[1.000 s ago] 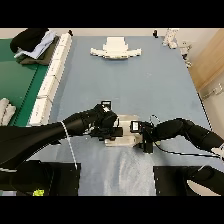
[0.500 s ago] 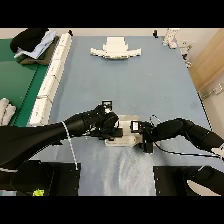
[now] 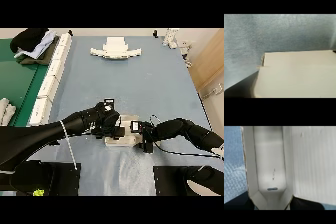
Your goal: Fold the box.
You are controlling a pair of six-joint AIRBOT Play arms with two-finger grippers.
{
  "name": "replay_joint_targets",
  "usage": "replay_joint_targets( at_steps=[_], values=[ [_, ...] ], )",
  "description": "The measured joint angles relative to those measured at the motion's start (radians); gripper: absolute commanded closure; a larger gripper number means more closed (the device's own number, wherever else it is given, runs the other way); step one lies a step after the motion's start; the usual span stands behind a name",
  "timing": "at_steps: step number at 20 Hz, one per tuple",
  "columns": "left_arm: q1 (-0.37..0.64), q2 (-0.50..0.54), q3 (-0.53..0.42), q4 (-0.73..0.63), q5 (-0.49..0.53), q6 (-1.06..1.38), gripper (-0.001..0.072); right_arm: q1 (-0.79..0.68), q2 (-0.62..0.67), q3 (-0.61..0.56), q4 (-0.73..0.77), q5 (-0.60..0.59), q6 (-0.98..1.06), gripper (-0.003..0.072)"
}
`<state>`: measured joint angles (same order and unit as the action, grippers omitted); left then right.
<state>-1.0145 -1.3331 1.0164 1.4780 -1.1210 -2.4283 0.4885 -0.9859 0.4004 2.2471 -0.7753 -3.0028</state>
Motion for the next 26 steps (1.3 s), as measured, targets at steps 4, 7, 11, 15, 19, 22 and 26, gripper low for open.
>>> replay_joint_targets(
  at_steps=[4, 7, 11, 15, 19, 22, 26],
  values=[
    [0.0, 0.029, 0.088, 0.015, -0.138, 0.053, 0.0225, 0.0, 0.0, 0.0, 0.0, 0.0, 0.0, 0.0169],
    [0.0, 0.071, 0.154, 0.053, -0.262, 0.096, 0.0704, 0.0, 0.0, 0.0, 0.0, 0.0, 0.0, 0.0169],
    [0.0, 0.134, 0.19, 0.093, -0.36, 0.162, 0.0696, 0.0, 0.0, 0.0, 0.0, 0.0, 0.0, 0.0169],
    [0.0, 0.161, 0.197, 0.111, -0.36, 0.289, 0.0696, 0.0, 0.0, 0.0, 0.0, 0.0, 0.0, 0.0169],
    [0.001, 0.194, 0.149, 0.146, -0.323, 0.484, 0.0698, 0.0, 0.0, 0.0, 0.0, 0.0, 0.0, 0.0169],
    [0.084, 0.293, 0.023, 0.1, -0.223, 0.71, 0.0697, 0.0, 0.0, 0.0, 0.0, 0.0, 0.0, 0.0169],
    [0.286, 0.449, -0.194, -0.114, -0.081, 1.291, 0.0089, 0.0, 0.0, 0.0, 0.0, 0.0, 0.0, 0.0169]
  ],
)
